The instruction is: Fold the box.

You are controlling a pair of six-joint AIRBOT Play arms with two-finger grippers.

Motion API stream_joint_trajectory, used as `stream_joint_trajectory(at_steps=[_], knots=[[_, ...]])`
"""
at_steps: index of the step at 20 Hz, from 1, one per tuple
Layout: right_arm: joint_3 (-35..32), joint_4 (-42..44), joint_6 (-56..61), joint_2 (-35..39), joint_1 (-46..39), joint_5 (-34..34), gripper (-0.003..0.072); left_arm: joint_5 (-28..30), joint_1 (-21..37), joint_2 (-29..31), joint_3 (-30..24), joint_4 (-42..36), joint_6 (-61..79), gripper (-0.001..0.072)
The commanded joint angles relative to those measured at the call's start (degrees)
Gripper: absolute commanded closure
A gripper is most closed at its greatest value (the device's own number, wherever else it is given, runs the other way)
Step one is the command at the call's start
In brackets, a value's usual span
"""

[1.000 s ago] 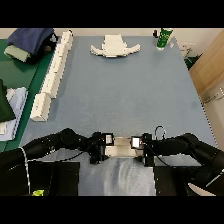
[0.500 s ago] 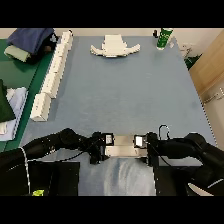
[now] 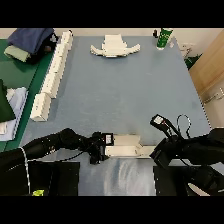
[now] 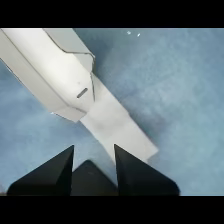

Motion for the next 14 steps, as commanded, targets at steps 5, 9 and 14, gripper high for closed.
stream_joint_trajectory(at_steps=[5,9,14], knots=[[-1.3,22.4,21.3,-7.3,0.6,17.0,0.0555,0.0,0.0,0.0,0.0,0.0,0.0,0.0237],[2.6,22.9,19.2,-13.5,1.9,27.3,0.0606,0.0,0.0,0.0,0.0,0.0,0.0,0.0238],[5.1,19.3,18.2,-21.3,1.7,34.5,0.0606,0.0,0.0,0.0,0.0,0.0,0.0,0.0237]])
